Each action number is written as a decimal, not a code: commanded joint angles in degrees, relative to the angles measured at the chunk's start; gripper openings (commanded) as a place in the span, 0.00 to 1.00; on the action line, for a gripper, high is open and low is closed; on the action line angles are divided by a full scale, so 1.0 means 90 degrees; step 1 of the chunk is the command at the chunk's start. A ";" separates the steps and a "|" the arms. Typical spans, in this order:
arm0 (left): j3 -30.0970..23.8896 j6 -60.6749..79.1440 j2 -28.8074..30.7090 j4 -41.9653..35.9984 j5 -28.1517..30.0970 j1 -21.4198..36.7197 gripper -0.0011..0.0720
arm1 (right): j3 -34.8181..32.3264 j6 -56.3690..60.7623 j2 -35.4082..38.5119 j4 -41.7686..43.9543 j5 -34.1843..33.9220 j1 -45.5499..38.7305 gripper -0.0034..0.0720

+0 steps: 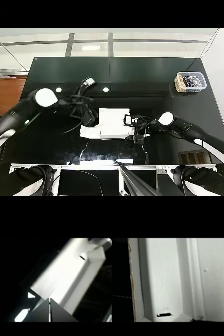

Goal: Fold the box and place the chain.

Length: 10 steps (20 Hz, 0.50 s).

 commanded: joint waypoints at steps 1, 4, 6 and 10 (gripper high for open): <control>-0.1037 0.1132 0.0833 -0.0593 -0.0002 0.0158 0.43 | 0.0000 0.0000 0.0005 -0.0005 -0.0005 0.0007 0.29; -0.1540 0.2591 0.0760 -0.0355 0.0379 0.0155 0.99 | 0.0000 0.0000 0.0005 -0.0005 -0.0005 0.0007 0.29; -0.1576 0.3599 0.0590 -0.0155 0.0532 0.0148 0.98 | 0.0000 0.0000 0.0005 -0.0005 -0.0005 0.0007 0.29; -0.1566 0.4014 0.0109 0.0148 0.1260 -0.0005 0.95 | 0.0000 0.0000 0.0005 -0.0005 -0.0007 0.0007 0.29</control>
